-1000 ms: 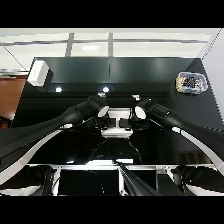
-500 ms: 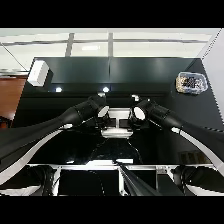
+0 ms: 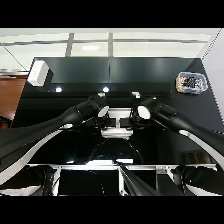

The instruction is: Fold the box and place the chain.

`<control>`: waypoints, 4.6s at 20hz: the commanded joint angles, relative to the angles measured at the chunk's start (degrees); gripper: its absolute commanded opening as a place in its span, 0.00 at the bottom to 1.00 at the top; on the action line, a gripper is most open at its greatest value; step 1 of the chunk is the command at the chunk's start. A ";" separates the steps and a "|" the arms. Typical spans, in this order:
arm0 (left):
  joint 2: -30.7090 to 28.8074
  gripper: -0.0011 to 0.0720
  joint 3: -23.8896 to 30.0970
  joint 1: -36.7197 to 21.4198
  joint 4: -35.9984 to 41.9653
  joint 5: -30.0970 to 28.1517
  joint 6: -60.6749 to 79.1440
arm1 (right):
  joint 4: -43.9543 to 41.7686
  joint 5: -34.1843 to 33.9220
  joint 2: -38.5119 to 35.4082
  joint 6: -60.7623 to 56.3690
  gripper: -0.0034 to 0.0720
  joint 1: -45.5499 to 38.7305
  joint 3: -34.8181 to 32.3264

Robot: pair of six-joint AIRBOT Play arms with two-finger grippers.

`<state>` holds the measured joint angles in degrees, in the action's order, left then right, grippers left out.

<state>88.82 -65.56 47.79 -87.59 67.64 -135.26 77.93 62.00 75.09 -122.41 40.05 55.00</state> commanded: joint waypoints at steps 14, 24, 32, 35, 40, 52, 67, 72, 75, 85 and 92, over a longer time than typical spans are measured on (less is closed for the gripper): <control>0.00 0.05 -0.02 -0.07 -0.26 0.09 0.02 | 16.15 -22.58 -5.14 18.45 0.98 -53.07 0.26; 0.00 0.05 -0.02 -0.07 -0.24 0.07 0.00 | 11.63 -1.33 30.53 19.78 0.83 -55.74 40.74; 0.00 0.05 -0.02 -0.07 -0.17 0.39 0.00 | 10.36 -4.61 34.12 19.87 0.68 -56.72 41.29; 0.00 0.05 -0.02 -0.07 -0.17 0.39 0.00 | 9.53 -4.35 34.38 19.87 0.27 -56.74 41.40; 0.00 0.05 -0.02 -0.07 -0.17 0.37 0.00 | 10.60 -1.79 29.20 24.13 0.06 -56.76 44.24; 0.00 0.05 -0.02 -0.07 -0.17 0.37 -0.04 | -4.55 0.07 -4.68 38.88 0.06 -56.72 44.65; 0.02 0.05 -0.02 -0.07 -0.26 -0.09 -0.02 | -27.89 29.33 -21.84 51.15 0.06 -40.87 28.30; 0.02 0.05 -0.02 -0.07 -0.26 -0.11 -0.02 | -36.02 28.65 -21.57 53.53 0.06 -33.07 21.68; 0.02 0.05 -0.02 -0.07 -0.26 -0.11 -0.02 | -40.46 25.70 -20.72 53.70 0.06 -30.12 20.13; 0.02 0.05 -0.02 -0.07 -0.24 -0.09 -0.02 | -38.60 15.15 -15.08 53.22 0.06 -21.86 15.52; 0.02 0.05 -0.02 -0.07 -0.26 -0.13 -0.02 | -33.81 3.37 -12.11 52.39 0.06 -16.70 1.51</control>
<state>88.82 -65.56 47.77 -87.83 67.55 -135.31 41.30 71.02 61.60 -69.45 20.73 61.45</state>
